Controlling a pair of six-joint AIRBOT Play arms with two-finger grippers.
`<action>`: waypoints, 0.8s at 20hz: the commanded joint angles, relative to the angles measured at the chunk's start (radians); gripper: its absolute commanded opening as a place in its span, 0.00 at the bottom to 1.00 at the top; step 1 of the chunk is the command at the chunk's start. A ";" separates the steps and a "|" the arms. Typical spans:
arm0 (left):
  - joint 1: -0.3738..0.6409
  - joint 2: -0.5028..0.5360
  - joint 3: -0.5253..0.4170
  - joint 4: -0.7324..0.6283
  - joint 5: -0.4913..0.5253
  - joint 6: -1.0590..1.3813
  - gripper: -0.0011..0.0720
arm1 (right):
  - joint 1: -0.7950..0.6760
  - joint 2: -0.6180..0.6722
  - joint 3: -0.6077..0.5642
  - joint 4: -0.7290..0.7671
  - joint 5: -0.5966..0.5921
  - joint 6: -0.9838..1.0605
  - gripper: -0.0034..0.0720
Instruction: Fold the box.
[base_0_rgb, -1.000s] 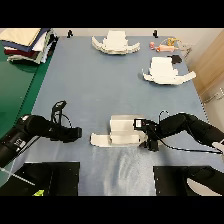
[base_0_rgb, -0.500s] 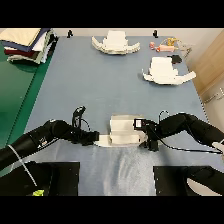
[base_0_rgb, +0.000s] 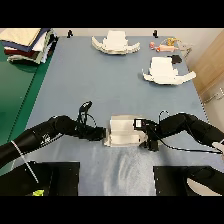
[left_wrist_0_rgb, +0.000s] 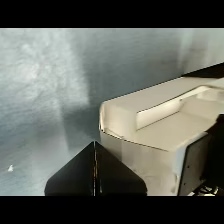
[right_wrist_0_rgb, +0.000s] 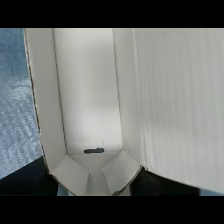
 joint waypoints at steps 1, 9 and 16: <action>-0.002 -0.002 0.048 -0.005 -0.005 0.024 0.04 | 0.000 0.001 0.001 0.000 0.000 0.000 0.77; -0.004 -0.002 0.055 -0.013 -0.012 0.024 0.57 | 0.000 0.001 0.001 0.000 0.000 0.000 0.76; -0.004 -0.003 0.055 -0.084 -0.007 0.020 0.58 | 0.000 0.001 0.001 0.000 0.000 0.000 0.77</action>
